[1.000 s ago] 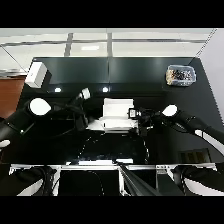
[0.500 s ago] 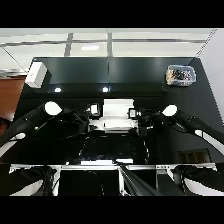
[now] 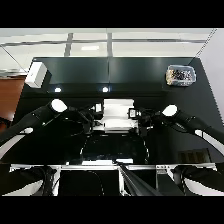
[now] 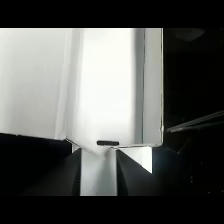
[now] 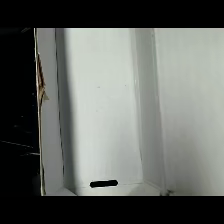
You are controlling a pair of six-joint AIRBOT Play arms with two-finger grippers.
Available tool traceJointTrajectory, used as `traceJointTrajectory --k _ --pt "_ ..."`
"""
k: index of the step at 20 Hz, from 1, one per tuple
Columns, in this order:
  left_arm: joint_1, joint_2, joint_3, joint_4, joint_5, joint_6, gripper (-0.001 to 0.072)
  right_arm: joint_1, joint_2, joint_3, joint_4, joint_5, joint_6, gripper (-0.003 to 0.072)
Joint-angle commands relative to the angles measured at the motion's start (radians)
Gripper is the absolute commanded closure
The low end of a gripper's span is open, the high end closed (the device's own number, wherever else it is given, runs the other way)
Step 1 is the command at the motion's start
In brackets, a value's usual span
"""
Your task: Fold the box and place the chain.
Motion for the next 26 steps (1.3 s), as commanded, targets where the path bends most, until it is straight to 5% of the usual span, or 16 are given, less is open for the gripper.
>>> traceJointTrajectory --k 1,10,11,12,13,15,16,17,18,19,20,21,22,26 --pt "-0.008 -0.010 0.009 -0.047 -0.017 0.002 0.0480 0.001 0.000 0.001 0.000 0.000 0.000 0.0548" --pt "-0.065 -0.045 0.009 -0.107 0.032 -0.006 0.0479 0.001 0.000 0.001 0.000 0.000 0.000 0.0548" --pt "-0.065 -0.045 0.009 -0.106 0.026 -0.005 0.0539 0.001 0.000 0.001 0.000 0.000 0.000 0.0548" --pt "-0.065 -0.045 0.009 -0.106 0.027 -0.004 0.0677 0.001 0.000 0.001 0.000 0.000 0.000 0.0548" --pt "-0.065 -0.045 0.009 -0.106 0.027 -0.004 0.0672 0.001 0.000 0.001 0.000 0.000 0.000 0.0548" --pt "-0.065 -0.045 0.009 -0.106 0.037 -0.010 0.0258 0.001 0.000 0.001 0.000 0.000 0.000 0.0548" --pt "-0.064 -0.044 0.009 -0.106 0.032 -0.010 0.0340 0.001 0.000 0.001 0.000 0.000 0.000 0.0548" --pt "-0.064 -0.044 0.009 -0.106 0.030 -0.010 0.0548 0.001 0.000 0.001 0.000 0.000 0.000 0.0548" --pt "-0.064 -0.043 0.009 -0.106 0.026 -0.012 0.0672 0.001 0.000 0.001 0.000 0.000 0.000 0.0548" --pt "-0.065 -0.040 0.009 -0.107 0.026 -0.016 0.0597 0.001 0.000 0.001 0.000 0.000 0.000 0.0548" --pt "-0.064 -0.035 0.010 -0.106 0.026 -0.039 0.0425 0.001 0.000 0.001 0.000 0.001 0.000 0.0548" --pt "-0.056 -0.023 0.013 -0.083 0.023 -0.090 0.0631 0.001 0.000 0.001 0.000 0.000 0.000 0.0548" --pt "-0.043 0.001 0.025 -0.026 -0.009 -0.140 0.0680 0.001 0.000 0.001 0.000 0.000 0.000 0.0548" --pt "0.058 0.157 0.063 0.217 -0.121 -0.491 0.0681 0.001 0.000 0.001 0.000 0.001 0.000 0.0548"
